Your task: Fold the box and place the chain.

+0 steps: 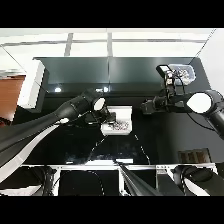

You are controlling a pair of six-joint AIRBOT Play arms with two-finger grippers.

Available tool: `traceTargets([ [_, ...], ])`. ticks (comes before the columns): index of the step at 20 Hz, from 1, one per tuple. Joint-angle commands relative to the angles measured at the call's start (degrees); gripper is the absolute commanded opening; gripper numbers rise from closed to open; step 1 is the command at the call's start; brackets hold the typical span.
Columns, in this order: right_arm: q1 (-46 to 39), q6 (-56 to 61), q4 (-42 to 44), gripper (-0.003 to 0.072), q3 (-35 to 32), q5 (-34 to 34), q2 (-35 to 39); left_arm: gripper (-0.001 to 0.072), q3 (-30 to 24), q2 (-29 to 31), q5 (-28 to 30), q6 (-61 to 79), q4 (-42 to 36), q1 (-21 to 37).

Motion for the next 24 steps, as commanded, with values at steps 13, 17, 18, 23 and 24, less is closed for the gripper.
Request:
traceTargets([
  [13, -1.09, 0.92, -1.97, 0.0303, -0.28, 0.2, 0.13, 0.0624, -31.91, 27.15, 9.75, 57.2, -26.18, 28.76],
  [17, -1.09, 1.03, -1.99, 0.0303, -0.28, -1.38, 0.11, 0.0719, -34.56, 24.65, 12.09, 95.54, -40.74, 28.39],
  [18, -1.09, 1.05, -1.97, 0.0303, -0.28, -1.81, 0.11, 0.0719, -34.49, 23.93, 12.39, 103.45, -42.64, 27.02],
  [23, -1.09, 1.09, -1.97, 0.0303, -0.28, -1.95, 0.11, 0.0713, -34.45, 20.04, 19.87, 131.91, -40.52, 18.23],
  [24, -1.09, 1.09, -1.97, 0.0304, -0.28, -1.92, 0.11, 0.0713, -34.21, 19.41, 21.38, 132.34, -38.73, 17.33],
])
